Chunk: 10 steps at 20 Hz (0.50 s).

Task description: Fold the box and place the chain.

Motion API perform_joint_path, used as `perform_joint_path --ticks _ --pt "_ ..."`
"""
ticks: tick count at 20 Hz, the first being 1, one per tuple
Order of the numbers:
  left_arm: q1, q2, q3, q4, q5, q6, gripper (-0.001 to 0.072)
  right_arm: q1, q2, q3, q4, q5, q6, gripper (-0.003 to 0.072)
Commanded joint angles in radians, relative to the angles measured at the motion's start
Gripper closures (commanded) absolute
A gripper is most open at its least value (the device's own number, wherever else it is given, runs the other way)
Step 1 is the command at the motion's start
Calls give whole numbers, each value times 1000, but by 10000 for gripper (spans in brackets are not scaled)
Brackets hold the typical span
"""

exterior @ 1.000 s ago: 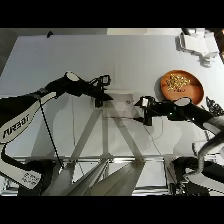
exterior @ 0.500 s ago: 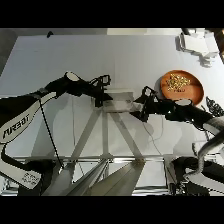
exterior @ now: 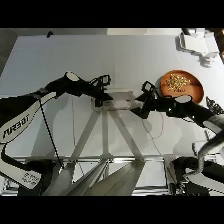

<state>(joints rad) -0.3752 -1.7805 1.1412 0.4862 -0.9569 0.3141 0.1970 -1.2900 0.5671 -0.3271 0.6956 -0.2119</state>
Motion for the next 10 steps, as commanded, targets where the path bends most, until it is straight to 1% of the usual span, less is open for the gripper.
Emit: perform_joint_path --ticks 1,8,10 --pt "-1 -1 0 0 0 0 704 1 -1 34 -144 -2 127 -11" --pt "-1 -1 0 0 0 0 704 1 -1 44 -144 47 138 -10" --pt "-1 -1 0 0 0 0 704 1 -1 46 -145 47 194 -10"
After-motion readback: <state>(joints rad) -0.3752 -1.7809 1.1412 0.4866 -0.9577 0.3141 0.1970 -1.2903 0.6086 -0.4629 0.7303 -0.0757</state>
